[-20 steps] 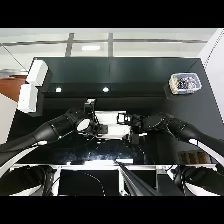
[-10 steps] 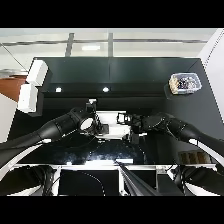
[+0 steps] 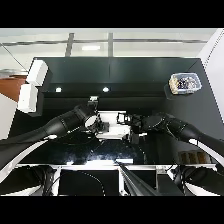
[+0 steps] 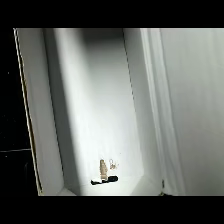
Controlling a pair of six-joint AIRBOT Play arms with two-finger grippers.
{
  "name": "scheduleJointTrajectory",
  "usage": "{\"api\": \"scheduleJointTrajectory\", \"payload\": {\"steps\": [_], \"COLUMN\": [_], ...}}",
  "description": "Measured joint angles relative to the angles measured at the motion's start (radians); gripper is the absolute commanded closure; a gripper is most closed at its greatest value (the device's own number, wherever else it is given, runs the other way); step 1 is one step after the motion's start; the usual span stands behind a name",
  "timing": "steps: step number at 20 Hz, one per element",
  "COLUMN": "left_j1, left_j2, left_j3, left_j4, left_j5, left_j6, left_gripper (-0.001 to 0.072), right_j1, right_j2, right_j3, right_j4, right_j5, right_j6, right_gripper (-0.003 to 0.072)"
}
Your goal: Fold the box and place the chain.
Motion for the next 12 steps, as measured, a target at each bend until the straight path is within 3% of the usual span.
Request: {"api": "scheduleJointTrajectory", "payload": {"steps": [2, 4, 12], "left_j1": [-0.001, -0.001, -0.001], "left_j2": [-0.006, -0.010, -0.014], "left_j3": [0.008, 0.012, 0.019], "left_j4": [0.001, 0.003, -0.003], "left_j5": [-0.008, -0.015, -0.026], "left_j6": [0.000, 0.000, 0.000], "left_gripper": [0.0449, 0.0496, 0.0496], "right_j1": [0.000, 0.000, 0.000], "right_j2": [0.000, 0.000, 0.000], "right_j3": [0.000, 0.000, 0.000], "right_j4": [0.000, 0.000, 0.000], "right_j5": [0.000, 0.000, 0.000], "right_j6": [0.000, 0.000, 0.000], "right_gripper": [0.0217, 0.0216, 0.0216]}}
